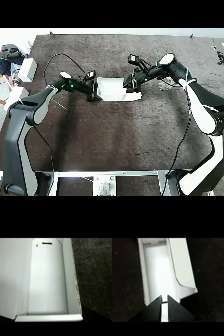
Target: Fold the box and place the chain.
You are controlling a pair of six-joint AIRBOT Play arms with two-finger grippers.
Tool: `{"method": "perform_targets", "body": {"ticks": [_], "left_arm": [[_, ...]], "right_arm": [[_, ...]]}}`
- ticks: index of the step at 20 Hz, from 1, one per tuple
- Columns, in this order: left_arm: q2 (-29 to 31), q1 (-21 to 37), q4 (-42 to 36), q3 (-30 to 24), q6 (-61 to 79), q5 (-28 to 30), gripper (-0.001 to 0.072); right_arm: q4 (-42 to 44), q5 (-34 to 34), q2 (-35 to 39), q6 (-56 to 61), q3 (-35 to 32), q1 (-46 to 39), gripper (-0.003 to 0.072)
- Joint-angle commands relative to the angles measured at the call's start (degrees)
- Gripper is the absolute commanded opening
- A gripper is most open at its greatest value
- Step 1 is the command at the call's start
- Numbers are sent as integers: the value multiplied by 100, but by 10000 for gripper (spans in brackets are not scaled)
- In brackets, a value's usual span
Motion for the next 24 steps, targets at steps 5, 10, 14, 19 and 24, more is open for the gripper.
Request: {"method": "perform_targets", "body": {"ticks": [5, 10, 14, 19, 24], "left_arm": [[-33, 2, 59, -2, -42, 210, 443], [-52, 2, 20, 0, -42, 219, 444], [-52, 2, 17, 0, -42, 219, 443], [-52, 2, 17, 0, -44, 208, 443], [-52, 2, 13, 0, -42, 208, 443]], "right_arm": [[935, 72, -221, 125, -2, 48, 91], [1246, -221, -245, 68, -2, 55, 91], [1303, -424, -245, -48, -2, 55, 90], [1263, -1738, -247, -48, -2, 55, 90], [977, -1963, -457, -50, -2, 55, 88]]}}
